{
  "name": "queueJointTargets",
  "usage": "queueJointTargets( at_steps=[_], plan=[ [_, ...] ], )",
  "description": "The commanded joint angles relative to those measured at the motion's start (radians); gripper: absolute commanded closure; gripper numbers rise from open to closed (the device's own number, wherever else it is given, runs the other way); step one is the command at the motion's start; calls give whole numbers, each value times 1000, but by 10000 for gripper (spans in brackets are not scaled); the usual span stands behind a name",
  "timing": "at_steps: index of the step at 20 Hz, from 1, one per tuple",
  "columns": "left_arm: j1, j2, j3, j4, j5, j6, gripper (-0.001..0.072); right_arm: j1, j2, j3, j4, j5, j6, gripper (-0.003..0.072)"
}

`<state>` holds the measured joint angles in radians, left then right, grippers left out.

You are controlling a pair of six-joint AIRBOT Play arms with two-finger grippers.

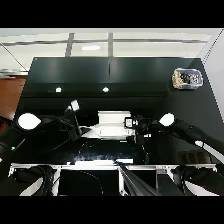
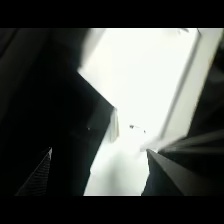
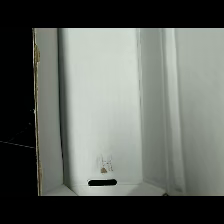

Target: Fold the box and place the chain.

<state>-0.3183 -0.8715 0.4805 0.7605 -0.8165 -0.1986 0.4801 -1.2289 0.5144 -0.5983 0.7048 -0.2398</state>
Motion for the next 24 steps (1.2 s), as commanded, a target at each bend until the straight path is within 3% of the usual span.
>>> queueJointTargets(
  at_steps=[1, 4, 8, 15, 16, 17, 20, 21, 22, 24],
  plan=[
    [-39, -58, -16, 47, -35, 159, 17, 0, -1, 0, 0, 1, 0, 220],
    [-107, -134, -16, 124, 59, 229, 17, 0, -1, 0, 0, 1, 0, 219],
    [-184, -167, -16, 111, 105, 216, 17, 0, -1, 0, 0, 1, 0, 219],
    [-227, -179, -16, 67, 238, 213, 36, 0, -1, 0, 1, 1, 0, 219],
    [-227, -179, -16, 56, 233, 199, 65, 0, -1, 0, 1, 1, 0, 219],
    [-227, -179, -16, 27, 224, 190, 177, 0, -1, 0, 1, 1, 0, 219],
    [-227, -179, -16, -18, 186, 191, 294, 0, -1, 0, 1, 1, 0, 219],
    [-227, -179, -16, -18, 176, 191, 397, 0, -1, 0, 1, 1, 0, 219],
    [-227, -179, -16, -18, 178, 191, 434, 0, -1, 0, 0, 1, 0, 220],
    [-227, -179, -16, -19, 182, 191, 435, 0, -1, 0, 0, 1, 0, 219]
  ],
)
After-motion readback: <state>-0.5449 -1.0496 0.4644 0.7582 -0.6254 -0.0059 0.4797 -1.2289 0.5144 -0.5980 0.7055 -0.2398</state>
